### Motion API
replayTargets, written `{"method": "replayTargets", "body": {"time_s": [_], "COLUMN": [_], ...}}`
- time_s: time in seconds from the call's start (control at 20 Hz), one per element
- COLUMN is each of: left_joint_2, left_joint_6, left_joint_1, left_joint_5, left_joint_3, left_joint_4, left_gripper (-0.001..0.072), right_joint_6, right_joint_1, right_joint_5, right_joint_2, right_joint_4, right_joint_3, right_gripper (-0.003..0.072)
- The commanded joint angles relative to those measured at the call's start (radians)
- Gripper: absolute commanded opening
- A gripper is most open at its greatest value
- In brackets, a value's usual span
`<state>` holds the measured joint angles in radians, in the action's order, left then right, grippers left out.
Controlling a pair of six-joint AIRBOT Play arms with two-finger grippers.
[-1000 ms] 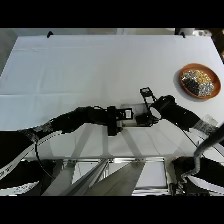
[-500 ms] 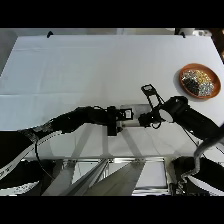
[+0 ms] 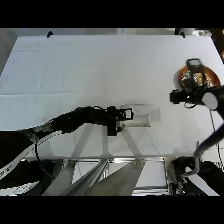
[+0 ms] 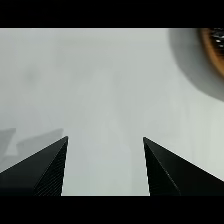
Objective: Fold the box and place the chain.
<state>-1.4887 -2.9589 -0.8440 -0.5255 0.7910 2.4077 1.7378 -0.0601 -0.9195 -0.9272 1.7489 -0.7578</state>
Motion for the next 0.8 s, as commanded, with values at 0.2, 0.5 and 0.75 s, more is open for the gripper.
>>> {"method": "replayTargets", "body": {"time_s": [0.2,0.5,0.75], "left_joint_2": [0.000,0.000,0.000], "left_joint_6": [0.000,0.000,0.000], "left_joint_1": [0.001,0.001,0.001], "left_joint_5": [-0.001,-0.001,-0.001], "left_joint_3": [0.001,0.001,0.001], "left_joint_4": [0.000,0.000,0.000], "left_gripper": [0.0255,0.0255,0.0255], "right_joint_6": [-0.190,-0.164,-0.164], "right_joint_1": [0.415,0.414,0.414], "right_joint_5": [0.153,0.096,0.092], "right_joint_2": [-0.385,-0.622,-0.705], "right_joint_4": [-0.144,-0.210,-0.218], "right_joint_3": [-0.227,-0.404,-0.405], "right_gripper": [0.0503,0.0502,0.0439]}}
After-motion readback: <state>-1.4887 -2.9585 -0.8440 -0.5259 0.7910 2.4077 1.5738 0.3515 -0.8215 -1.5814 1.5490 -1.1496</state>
